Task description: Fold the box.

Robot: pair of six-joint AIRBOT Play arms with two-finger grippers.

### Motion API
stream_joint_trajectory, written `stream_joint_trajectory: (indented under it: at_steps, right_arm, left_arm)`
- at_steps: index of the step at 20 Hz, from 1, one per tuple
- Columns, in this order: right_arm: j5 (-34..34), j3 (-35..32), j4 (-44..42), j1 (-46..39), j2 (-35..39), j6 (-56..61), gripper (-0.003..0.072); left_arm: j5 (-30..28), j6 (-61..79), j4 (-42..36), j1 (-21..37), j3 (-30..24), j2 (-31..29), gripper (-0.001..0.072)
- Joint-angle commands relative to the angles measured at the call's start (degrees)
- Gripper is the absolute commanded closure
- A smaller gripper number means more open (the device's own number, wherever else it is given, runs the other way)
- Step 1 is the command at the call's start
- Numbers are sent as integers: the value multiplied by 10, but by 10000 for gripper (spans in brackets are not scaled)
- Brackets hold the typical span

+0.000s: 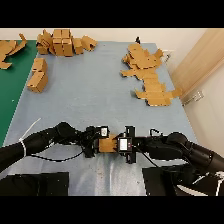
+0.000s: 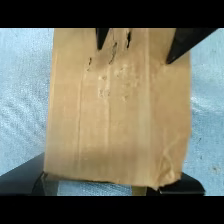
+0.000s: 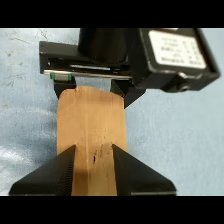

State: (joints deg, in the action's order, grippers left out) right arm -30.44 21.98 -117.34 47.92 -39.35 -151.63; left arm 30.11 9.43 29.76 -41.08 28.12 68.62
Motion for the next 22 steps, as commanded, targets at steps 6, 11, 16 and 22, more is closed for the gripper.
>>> stream_joint_trajectory:
  at_steps: [6, 11, 16, 22]
  right_arm:
    - [5, -2, 10, 1, -23, -47, 309]
    - [5, -1, 15, 1, 5, -49, 318]
    - [38, -2, 43, 0, 11, -49, 320]
    - [-1, -2, -13, 14, 12, -49, 316]
  left_arm:
    - [0, 0, 0, 0, 0, 0, 347]
    - [0, 0, 0, 0, 0, 0, 347]
    - [0, 0, 0, 0, 0, 0, 347]
    - [0, 0, 0, 0, 0, 0, 347]
